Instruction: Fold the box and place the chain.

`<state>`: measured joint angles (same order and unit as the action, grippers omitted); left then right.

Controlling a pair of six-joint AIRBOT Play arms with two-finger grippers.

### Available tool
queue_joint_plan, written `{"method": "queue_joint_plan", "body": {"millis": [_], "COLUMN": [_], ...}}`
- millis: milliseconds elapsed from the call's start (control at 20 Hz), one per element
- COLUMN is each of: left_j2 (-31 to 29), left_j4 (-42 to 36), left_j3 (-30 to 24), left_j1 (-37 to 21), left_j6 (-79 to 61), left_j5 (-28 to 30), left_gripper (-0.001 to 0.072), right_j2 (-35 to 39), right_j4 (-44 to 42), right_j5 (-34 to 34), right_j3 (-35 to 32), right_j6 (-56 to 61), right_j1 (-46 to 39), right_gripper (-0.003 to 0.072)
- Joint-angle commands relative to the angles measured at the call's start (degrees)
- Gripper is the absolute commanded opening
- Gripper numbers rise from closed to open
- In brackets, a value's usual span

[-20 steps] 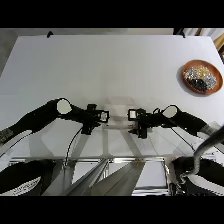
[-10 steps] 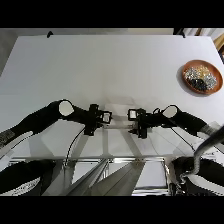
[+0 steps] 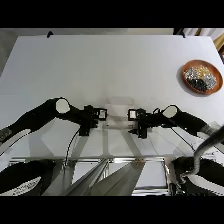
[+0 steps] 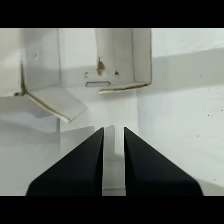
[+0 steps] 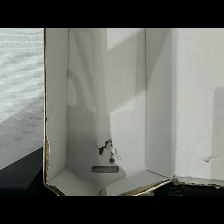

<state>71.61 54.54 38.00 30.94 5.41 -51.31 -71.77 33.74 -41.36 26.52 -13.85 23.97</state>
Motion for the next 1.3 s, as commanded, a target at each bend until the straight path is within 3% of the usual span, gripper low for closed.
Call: {"method": "queue_joint_plan", "body": {"millis": [0, 200, 400, 1250], "left_j2": [0.0, 1.3, 3.8, 4.6], "left_j4": [-1.1, -6.2, -6.4, -16.2], "left_j3": [0.0, 0.0, 0.0, 0.0], "left_j1": [-0.8, 0.5, 1.8, 5.4], "left_j6": [-1.4, -13.9, -14.5, -22.1], "left_j5": [5.4, 6.6, 6.1, 12.1], "left_gripper": [0.0142, 0.0154, 0.0151, 0.0135], "right_j2": [0.0, 0.0, 0.0, 0.0], "right_j4": [0.0, -0.1, 0.0, -0.1], "right_j5": [0.0, 0.0, 0.0, 0.0], "right_j3": [0.0, 0.0, 0.0, 0.0], "right_j6": [0.0, 0.0, 0.0, 0.0], "right_j1": [0.0, 0.0, 0.0, 0.0], "right_gripper": [0.0301, 0.0301, 0.0301, 0.0301]}}
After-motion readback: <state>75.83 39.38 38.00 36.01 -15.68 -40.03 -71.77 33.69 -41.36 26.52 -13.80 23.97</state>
